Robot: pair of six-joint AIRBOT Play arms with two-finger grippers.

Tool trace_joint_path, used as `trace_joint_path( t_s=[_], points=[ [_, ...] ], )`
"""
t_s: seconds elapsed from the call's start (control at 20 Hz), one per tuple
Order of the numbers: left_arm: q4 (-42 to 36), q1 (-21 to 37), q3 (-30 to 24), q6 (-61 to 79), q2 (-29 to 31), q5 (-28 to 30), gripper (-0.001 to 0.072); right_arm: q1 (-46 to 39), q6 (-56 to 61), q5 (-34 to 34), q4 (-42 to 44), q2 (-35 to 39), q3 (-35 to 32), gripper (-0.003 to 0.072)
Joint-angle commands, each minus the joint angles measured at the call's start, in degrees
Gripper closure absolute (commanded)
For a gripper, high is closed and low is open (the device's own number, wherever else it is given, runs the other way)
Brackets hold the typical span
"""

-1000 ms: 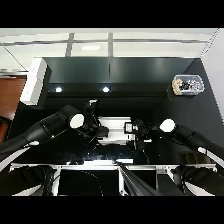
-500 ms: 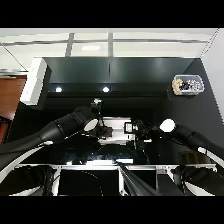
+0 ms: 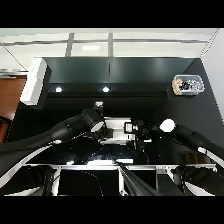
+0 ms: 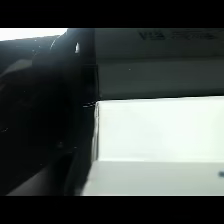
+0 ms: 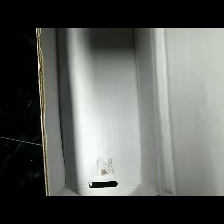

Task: Fold the box and place the chain.

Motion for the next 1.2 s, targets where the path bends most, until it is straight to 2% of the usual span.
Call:
trace_joint_path(
  t_s=[0.0, 0.1, 0.15, 0.2, 0.25, 0.5, 0.55, 0.6, 0.65, 0.7, 0.8, 0.9, 0.95, 1.0, 1.15],
  points=[
    [-0.6, -0.1, 0.1, -0.8, -0.4, 0.2, 0.0432, 0.0, 0.0, 0.0, 0.0, 0.0, 0.0, 0.038],
    [-0.4, -0.1, 0.1, -3.1, -0.4, 0.8, 0.0433, 0.0, 0.0, 0.0, 0.0, 0.0, 0.0, 0.038],
    [-0.4, -0.1, 0.1, -3.1, -0.4, 1.0, 0.0498, 0.0, 0.0, 0.0, 0.0, 0.0, 0.0, 0.038],
    [-0.4, -0.1, 0.1, -3.1, -0.4, 1.0, 0.0634, 0.0, 0.0, 0.0, 0.0, 0.0, 0.0, 0.0381],
    [-0.5, -0.1, 0.1, -3.1, -0.4, 1.1, 0.0665, 0.0, 0.0, 0.0, 0.0, 0.0, 0.0, 0.038],
    [-0.5, -0.1, 0.1, -3.1, -0.4, 1.0, 0.0685, 0.0, 0.0, 0.0, 0.0, 0.0, 0.0, 0.0381],
    [-0.6, -0.1, 0.1, -3.1, -0.4, 1.0, 0.0676, 0.0, 0.0, 0.0, 0.0, 0.0, 0.0, 0.0381],
    [-0.6, -0.1, 0.1, -3.1, -0.4, 1.0, 0.0568, 0.0, 0.0, 0.0, 0.0, 0.0, 0.0, 0.038],
    [-0.6, -0.1, 0.1, -3.1, -0.4, 0.9, 0.043, 0.0, 0.0, 0.0, 0.0, 0.0, 0.0, 0.0381],
    [-0.6, -0.1, 0.1, -3.1, -0.4, 0.8, 0.0401, 0.0, 0.0, 0.0, 0.0, 0.0, 0.0, 0.038],
    [-0.6, -0.1, 0.1, -3.1, -0.4, 0.7, 0.0402, 0.0, 0.0, 0.0, 0.0, 0.0, 0.0, 0.0381],
    [-0.6, -0.1, 0.1, -3.1, -0.4, 0.8, 0.0476, 0.0, 0.0, 0.0, 0.0, 0.0, 0.0, 0.038],
    [-0.6, -0.1, 0.1, -3.1, -0.4, 0.8, 0.0596, 0.0, 0.0, 0.0, 0.0, 0.0, 0.0, 0.038],
    [-0.6, -0.1, 0.1, -3.0, -0.4, 0.8, 0.0685, 0.0, 0.0, 0.0, 0.0, 0.0, 0.0, 0.038],
    [-0.5, -0.1, 0.1, -3.0, -0.4, 0.9, 0.0685, 0.0, 0.0, 0.0, 0.0, 0.0, 0.0, 0.0381]
  ],
)
